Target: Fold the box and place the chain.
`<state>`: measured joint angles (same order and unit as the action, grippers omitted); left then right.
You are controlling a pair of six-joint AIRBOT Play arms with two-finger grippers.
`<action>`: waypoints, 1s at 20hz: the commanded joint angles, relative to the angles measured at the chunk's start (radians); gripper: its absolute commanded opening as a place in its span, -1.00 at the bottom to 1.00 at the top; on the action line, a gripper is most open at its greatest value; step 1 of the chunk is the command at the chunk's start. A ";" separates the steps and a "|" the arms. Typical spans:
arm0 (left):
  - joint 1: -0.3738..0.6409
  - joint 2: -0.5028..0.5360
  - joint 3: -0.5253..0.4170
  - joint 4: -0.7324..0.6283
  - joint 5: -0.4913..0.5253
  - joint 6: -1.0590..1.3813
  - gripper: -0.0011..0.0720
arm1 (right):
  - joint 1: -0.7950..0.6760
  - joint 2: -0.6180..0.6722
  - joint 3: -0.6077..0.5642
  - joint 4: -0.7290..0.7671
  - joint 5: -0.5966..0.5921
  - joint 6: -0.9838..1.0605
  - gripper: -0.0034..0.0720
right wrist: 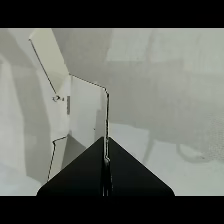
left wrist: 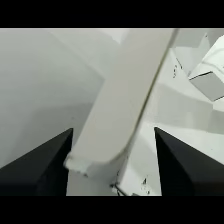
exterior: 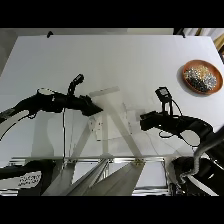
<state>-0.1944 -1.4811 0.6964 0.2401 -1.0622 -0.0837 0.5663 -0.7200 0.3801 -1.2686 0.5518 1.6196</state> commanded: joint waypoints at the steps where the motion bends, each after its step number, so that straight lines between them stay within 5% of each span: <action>1: -0.019 -0.007 0.000 -0.021 -0.012 0.035 0.39 | 0.001 0.000 0.000 0.001 0.012 0.000 -0.86; 3: -0.019 -0.008 0.000 0.006 -0.036 0.032 0.18 | 0.001 0.000 0.000 0.000 0.011 0.000 -0.86; 11: -0.019 -0.008 0.000 0.049 -0.071 0.031 -0.07 | 0.001 0.000 0.000 0.001 0.011 0.000 -0.86; 13: -0.023 -0.008 0.000 0.070 -0.070 0.032 -0.84 | 0.001 0.000 0.000 0.001 0.011 0.000 -0.86; 14: -0.030 -0.008 0.000 0.101 -0.058 0.031 -0.96 | 0.001 0.000 0.000 0.001 0.011 0.000 -0.86; 20: -0.088 0.018 0.007 0.188 0.000 0.041 -0.96 | 0.001 0.000 0.009 0.045 0.016 0.000 -0.85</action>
<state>-0.2623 -1.4784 0.6991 0.3912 -1.0924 -0.0490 0.5667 -0.7200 0.3828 -1.2510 0.5632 1.6192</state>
